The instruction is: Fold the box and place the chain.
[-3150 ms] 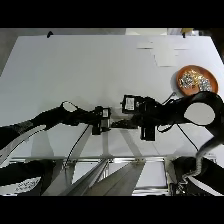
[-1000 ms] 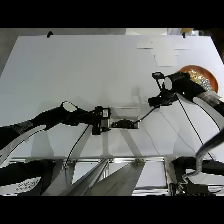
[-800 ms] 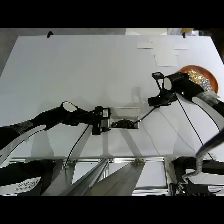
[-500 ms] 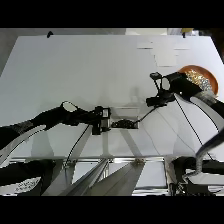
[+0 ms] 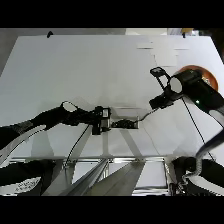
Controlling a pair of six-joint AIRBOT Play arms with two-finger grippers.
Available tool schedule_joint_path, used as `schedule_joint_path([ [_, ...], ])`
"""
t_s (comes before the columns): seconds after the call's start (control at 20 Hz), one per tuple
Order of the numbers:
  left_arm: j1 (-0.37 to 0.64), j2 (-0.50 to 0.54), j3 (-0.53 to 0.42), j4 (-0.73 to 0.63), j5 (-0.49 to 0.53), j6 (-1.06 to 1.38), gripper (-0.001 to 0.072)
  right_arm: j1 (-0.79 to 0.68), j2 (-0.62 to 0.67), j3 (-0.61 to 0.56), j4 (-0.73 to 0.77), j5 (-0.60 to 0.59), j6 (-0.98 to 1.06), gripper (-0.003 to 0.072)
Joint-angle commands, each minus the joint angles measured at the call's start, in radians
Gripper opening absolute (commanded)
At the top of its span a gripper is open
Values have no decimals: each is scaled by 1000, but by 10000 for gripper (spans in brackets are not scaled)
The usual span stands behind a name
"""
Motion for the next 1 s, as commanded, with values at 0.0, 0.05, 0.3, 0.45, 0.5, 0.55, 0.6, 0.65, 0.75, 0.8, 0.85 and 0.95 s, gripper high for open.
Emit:
schedule_joint_path([
  [0.0, 0, 1, 0, 0, 0, 0, 136, 65, 146, 1, 102, 58, -44, 20],
  [0.05, 0, 1, 0, 0, 0, 0, 136, 81, 182, 1, 142, 58, -53, 19],
  [0.3, 0, 1, 0, 0, 0, 0, 136, 151, 319, 1, 322, 42, -128, 18],
  [0.45, 0, 1, 0, 0, 0, 0, 136, 175, 331, 0, 432, -6, -214, 18],
  [0.5, 0, 1, 0, 0, 0, 0, 136, 184, 331, 0, 462, -34, -235, 18],
  [0.55, 0, 1, 0, 0, 0, 0, 136, 192, 331, 0, 485, -73, -240, 18],
  [0.6, 0, 1, 0, 0, 0, 0, 136, 201, 331, 0, 495, -106, -240, 18],
  [0.65, 0, 1, 0, 0, 0, 0, 136, 209, 331, 0, 502, -141, -249, 17],
  [0.75, 0, 1, 0, 0, 0, 0, 136, 211, 328, 0, 528, -196, -266, 17],
  [0.8, 0, 1, 0, 0, 0, 0, 136, 211, 325, 0, 535, -214, -266, 17],
  [0.85, 0, 1, 0, 0, 0, 0, 136, 211, 317, 0, 537, -219, -266, 17],
  [0.95, 0, 1, 0, 0, 0, 0, 136, 211, 288, -1, 536, -209, -266, 17],
])
